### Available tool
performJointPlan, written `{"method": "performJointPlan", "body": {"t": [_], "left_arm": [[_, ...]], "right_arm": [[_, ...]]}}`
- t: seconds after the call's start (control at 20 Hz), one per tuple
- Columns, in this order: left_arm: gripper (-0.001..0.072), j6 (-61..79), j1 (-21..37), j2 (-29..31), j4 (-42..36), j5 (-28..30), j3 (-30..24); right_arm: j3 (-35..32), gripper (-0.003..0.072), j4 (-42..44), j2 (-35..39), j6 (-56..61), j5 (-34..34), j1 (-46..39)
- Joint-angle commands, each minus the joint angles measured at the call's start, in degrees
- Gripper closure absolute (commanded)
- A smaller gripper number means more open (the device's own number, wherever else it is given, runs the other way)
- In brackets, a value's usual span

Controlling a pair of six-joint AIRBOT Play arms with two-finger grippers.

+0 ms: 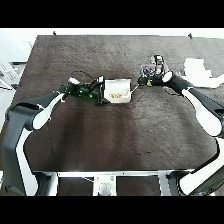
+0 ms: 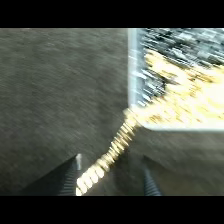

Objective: Fold the box and place the chain.

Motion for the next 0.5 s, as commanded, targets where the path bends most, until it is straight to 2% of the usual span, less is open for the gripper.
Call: {"method": "performJointPlan", "body": {"t": [0.0,0.1,0.15,0.2,0.35,0.45], "left_arm": [[0.029,0.0,0.1,0.0,0.0,0.0,0.0],[0.0289,0.0,0.1,0.0,0.0,0.0,0.0],[0.029,0.0,0.1,0.0,0.0,0.0,0.0],[0.029,0.0,0.1,0.0,0.0,0.0,0.0],[0.0289,0.0,0.1,0.0,0.0,0.0,0.0],[0.0289,0.0,0.0,0.0,0.0,0.1,0.0]], "right_arm": [[3.9,0.0325,9.3,-3.4,-9.3,3.2,-0.5],[3.9,0.0396,9.9,-3.4,-11.1,3.4,-0.5],[3.9,0.0479,9.9,-3.4,-12.8,3.1,-0.5],[3.9,0.0656,9.9,-3.2,-15.0,2.3,-0.4],[3.9,0.0679,9.9,-1.9,-13.6,0.6,-0.9],[3.9,0.0679,9.9,1.9,-13.6,0.7,-0.9]]}}
